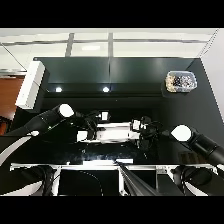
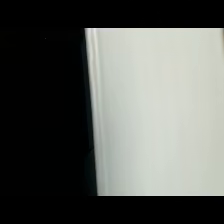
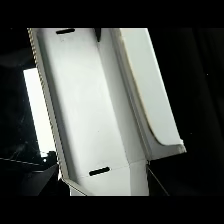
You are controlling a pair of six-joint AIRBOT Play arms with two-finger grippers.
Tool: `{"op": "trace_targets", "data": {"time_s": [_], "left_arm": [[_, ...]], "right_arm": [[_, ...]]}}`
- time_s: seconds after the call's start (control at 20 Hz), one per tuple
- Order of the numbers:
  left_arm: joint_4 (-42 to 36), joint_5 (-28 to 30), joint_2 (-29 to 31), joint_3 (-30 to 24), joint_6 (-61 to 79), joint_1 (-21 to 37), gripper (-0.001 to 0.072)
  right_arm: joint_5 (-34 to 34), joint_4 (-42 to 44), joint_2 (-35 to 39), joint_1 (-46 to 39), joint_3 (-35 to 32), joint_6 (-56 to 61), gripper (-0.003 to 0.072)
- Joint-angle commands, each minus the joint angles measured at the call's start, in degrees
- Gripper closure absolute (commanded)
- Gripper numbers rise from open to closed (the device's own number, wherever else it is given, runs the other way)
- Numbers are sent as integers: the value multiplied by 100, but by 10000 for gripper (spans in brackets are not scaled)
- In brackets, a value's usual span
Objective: Fold the box and place the chain.
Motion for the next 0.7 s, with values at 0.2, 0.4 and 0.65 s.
{"op": "trace_targets", "data": {"time_s": [0.2,0.4,0.65], "left_arm": [[0,-2,-4,-2,4,0,678],[0,-4,-4,-2,2,0,678],[-2,-7,2,-2,-15,0,678]], "right_arm": [[-142,555,-31,-44,17,-575,68],[258,623,-485,-46,17,-833,68],[551,1156,-997,-435,15,-2035,68]]}}
